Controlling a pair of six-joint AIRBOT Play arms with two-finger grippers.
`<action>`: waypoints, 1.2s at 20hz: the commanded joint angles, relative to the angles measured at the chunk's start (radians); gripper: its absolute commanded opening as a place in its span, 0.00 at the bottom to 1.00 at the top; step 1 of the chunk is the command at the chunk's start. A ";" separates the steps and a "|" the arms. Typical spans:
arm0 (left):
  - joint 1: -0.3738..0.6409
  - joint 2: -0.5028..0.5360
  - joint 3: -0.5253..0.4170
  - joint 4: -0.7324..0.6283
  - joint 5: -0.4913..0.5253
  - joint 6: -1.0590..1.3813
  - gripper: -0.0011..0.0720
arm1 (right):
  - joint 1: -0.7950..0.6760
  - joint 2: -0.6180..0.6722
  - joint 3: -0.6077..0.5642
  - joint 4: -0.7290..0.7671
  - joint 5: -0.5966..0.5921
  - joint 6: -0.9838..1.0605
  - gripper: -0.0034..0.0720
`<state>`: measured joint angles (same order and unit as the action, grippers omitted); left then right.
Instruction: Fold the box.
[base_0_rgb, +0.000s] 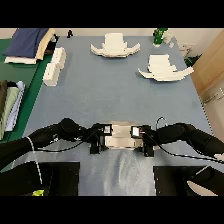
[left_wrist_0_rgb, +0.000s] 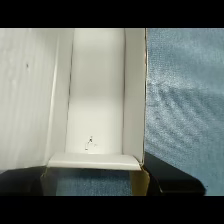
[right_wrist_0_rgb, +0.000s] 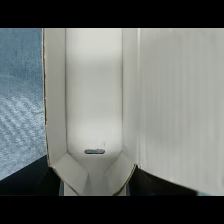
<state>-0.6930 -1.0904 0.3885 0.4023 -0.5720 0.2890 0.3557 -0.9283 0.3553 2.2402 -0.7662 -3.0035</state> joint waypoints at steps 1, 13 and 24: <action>0.001 0.000 0.001 0.003 -0.004 0.002 0.84 | 0.001 0.001 0.000 0.000 -0.002 0.000 0.70; 0.000 0.000 0.001 0.010 -0.015 0.007 0.64 | 0.001 0.001 0.000 0.000 -0.002 0.000 0.70; 0.001 0.000 0.001 0.009 -0.014 0.006 0.63 | 0.001 -0.001 0.000 0.008 0.024 0.000 0.70</action>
<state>-0.6930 -1.0904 0.3889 0.4110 -0.5865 0.2951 0.3557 -0.9287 0.3550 2.2417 -0.7471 -3.0043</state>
